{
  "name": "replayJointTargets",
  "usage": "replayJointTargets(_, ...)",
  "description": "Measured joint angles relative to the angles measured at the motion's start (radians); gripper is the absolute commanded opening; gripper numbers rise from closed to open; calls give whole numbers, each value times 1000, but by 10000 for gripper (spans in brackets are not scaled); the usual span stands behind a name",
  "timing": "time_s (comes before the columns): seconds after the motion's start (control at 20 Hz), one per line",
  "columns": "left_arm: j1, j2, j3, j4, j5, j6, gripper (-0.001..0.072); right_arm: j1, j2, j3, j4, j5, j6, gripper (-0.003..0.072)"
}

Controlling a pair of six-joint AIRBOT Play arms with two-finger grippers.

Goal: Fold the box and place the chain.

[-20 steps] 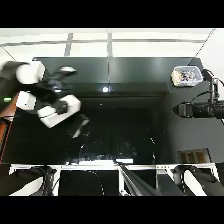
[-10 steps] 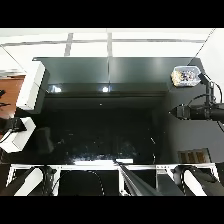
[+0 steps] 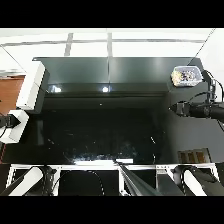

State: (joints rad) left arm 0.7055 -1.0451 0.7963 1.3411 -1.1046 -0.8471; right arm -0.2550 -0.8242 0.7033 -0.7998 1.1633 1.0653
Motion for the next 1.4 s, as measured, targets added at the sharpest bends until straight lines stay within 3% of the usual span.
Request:
replayJointTargets(0.3,5,-101,0,-90,146,72,298,0,0,0,35,-31,0,13)
replayJointTargets(0.35,5,-116,0,-98,164,75,407,0,0,0,39,-33,0,14)
replayJointTargets(0.4,3,-127,0,-109,185,80,716,0,0,0,41,-34,0,13)
replayJointTargets(0.6,-23,-148,35,-132,233,85,709,0,0,0,42,-40,0,13)
replayJointTargets(0.75,-68,-136,171,-142,190,81,708,10,0,0,45,-48,-3,13)
replayJointTargets(0.8,-88,-128,226,-145,163,78,693,24,0,0,46,-57,-11,13)
replayJointTargets(0.85,-114,-116,290,-158,138,64,566,43,0,0,48,-67,-21,13)
replayJointTargets(0.9,-139,-106,345,-175,109,38,326,70,0,0,48,-83,-31,13)
replayJointTargets(0.95,-170,-93,393,-202,63,10,25,99,0,0,42,-101,-38,13)
replayJointTargets(1.05,-243,-69,444,-266,-45,-30,23,166,0,0,6,-142,-48,13)
replayJointTargets(1.15,-333,-38,434,-301,-130,-83,23,224,0,0,-92,-200,-51,13)
replayJointTargets(1.25,-443,23,350,-307,-158,-135,23,256,0,0,-214,-253,-36,13)
replayJointTargets(1.4,-590,152,151,-253,-51,-235,26,269,0,0,-344,-294,16,13)
